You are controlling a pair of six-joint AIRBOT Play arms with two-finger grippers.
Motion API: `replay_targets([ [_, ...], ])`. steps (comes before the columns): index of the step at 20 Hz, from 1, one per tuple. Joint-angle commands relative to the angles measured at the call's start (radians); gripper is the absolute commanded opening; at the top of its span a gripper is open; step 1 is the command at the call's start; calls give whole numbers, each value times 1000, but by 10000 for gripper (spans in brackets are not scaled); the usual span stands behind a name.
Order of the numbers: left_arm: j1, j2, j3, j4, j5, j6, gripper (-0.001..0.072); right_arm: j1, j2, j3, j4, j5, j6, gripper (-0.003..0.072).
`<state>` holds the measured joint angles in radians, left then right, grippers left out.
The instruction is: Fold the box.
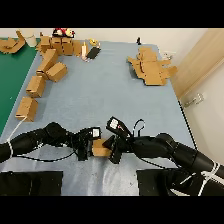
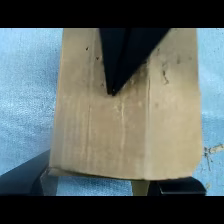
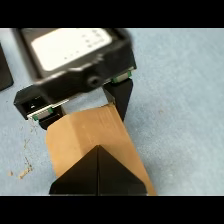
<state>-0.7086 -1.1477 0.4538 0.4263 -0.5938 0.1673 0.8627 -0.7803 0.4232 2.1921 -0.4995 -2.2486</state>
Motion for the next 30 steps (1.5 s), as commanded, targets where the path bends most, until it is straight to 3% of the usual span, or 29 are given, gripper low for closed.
replay_targets([
  [1, 0, 0, 0, 0, 0, 0, 594, 56, 11, -2, -101, 27, 29, 5],
  [5, 0, 0, 0, 0, 0, 0, 595, 108, 64, -13, -345, 29, 214, 5],
  [7, 0, 0, 0, 0, 0, 0, 594, 117, 104, -27, -394, 7, 267, 24],
  [8, 0, 0, 0, 0, 0, 0, 594, 117, 118, -28, -394, -18, 267, 64],
  [9, 0, 0, 0, 0, 0, 0, 594, 117, 128, -28, -394, -35, 266, 240],
  [10, 0, 0, 0, 0, 0, 0, 594, 117, 134, -28, -394, -50, 266, 332],
  [11, 0, 0, 0, 0, 0, 0, 594, 117, 136, -27, -394, -62, 266, 369],
  [13, 0, 0, 0, 0, 0, 0, 594, 117, 138, -28, -394, -73, 222, 370],
  [15, 0, 0, 0, 0, 0, 0, 595, 117, 136, -28, -406, -78, 149, 460],
  [19, 0, 0, 0, 0, 0, 0, 594, 117, 107, -28, -504, -75, 74, 460],
  [30, 0, 0, 0, 0, 0, 0, 594, 118, 102, 14, -573, -60, 47, 460],
])
